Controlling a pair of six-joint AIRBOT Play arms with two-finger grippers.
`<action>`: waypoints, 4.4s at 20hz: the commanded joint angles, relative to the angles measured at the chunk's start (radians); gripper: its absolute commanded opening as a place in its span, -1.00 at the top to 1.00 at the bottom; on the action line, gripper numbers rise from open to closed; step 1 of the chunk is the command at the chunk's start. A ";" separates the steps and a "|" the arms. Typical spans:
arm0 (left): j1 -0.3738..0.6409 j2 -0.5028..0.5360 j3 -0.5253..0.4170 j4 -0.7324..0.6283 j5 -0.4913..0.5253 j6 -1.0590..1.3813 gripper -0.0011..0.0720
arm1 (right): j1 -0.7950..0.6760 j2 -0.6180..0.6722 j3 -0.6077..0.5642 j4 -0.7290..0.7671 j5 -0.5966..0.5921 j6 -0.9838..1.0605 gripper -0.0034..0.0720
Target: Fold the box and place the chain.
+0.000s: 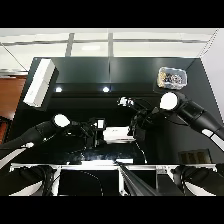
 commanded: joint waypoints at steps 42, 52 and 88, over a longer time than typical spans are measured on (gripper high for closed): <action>0.000 -0.001 0.000 0.000 0.000 0.001 -0.11 | 0.005 0.001 0.000 -0.018 0.016 0.007 0.57; 0.000 -0.001 0.000 0.000 0.000 0.001 -0.11 | 0.005 -0.002 -0.001 -0.025 0.016 0.022 0.57; 0.000 -0.001 0.000 0.000 0.000 0.001 -0.11 | -0.139 -0.124 -0.206 0.457 -0.082 0.396 0.88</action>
